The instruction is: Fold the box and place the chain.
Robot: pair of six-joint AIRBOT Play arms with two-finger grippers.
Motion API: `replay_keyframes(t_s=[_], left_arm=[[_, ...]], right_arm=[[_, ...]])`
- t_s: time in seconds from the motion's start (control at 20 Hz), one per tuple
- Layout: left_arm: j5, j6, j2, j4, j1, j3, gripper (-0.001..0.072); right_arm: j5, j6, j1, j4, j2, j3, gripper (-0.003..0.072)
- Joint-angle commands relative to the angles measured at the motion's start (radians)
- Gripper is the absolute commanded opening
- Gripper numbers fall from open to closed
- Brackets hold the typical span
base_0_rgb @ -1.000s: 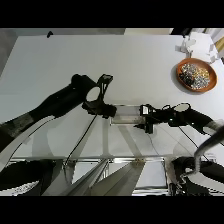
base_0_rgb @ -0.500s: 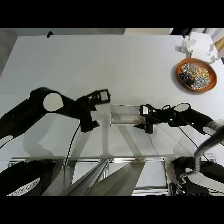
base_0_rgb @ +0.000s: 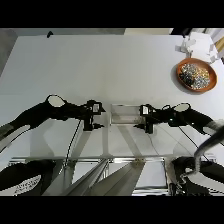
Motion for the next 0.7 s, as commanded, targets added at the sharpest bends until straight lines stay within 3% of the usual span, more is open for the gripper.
replay_keyframes(t_s=[0.0,0.65], left_arm=[[-0.014,0.241,-0.105,-0.230,0.009,-0.007,0.0704],[0.026,0.249,-0.147,-0.233,-0.049,0.009,0.0702]], right_arm=[[0.000,0.000,0.000,0.000,0.000,0.001,0.0402],[0.000,0.000,0.000,0.000,0.000,0.001,0.0402]])
